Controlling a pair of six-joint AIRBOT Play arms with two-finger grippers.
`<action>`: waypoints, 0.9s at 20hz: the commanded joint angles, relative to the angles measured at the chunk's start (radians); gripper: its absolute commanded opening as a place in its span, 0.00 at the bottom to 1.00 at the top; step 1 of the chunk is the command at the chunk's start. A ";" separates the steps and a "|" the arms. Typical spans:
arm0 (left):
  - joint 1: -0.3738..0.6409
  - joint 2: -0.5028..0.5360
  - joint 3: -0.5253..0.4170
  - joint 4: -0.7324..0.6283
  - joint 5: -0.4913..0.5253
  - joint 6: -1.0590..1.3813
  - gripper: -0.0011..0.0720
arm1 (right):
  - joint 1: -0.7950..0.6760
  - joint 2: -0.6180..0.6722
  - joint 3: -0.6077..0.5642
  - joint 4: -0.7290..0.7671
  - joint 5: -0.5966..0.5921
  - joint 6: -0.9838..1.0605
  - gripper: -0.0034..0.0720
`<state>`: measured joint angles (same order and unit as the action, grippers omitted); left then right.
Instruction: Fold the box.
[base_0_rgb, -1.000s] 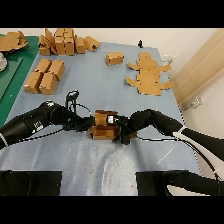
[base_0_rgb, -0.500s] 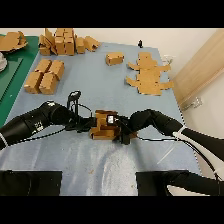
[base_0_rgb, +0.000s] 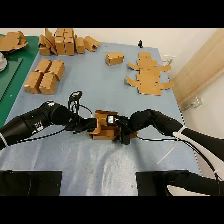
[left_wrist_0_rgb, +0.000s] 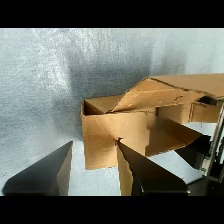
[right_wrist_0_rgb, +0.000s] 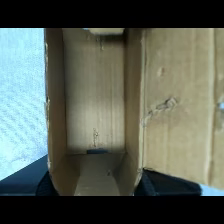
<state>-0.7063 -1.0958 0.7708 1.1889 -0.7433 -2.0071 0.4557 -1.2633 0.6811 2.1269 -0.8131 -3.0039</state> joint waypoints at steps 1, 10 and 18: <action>0.000 0.001 0.001 -0.004 -0.001 0.006 0.61 | -0.001 -0.001 0.001 0.000 0.000 0.000 0.68; -0.001 -0.002 0.001 -0.026 0.023 0.006 0.61 | -0.001 -0.001 0.001 0.000 0.000 0.000 0.68; -0.011 -0.002 0.001 -0.065 0.001 0.033 0.61 | -0.001 -0.001 0.001 0.000 0.000 0.000 0.68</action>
<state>-0.7128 -1.0969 0.7708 1.1374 -0.7330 -1.9877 0.4557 -1.2633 0.6811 2.1269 -0.8131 -3.0039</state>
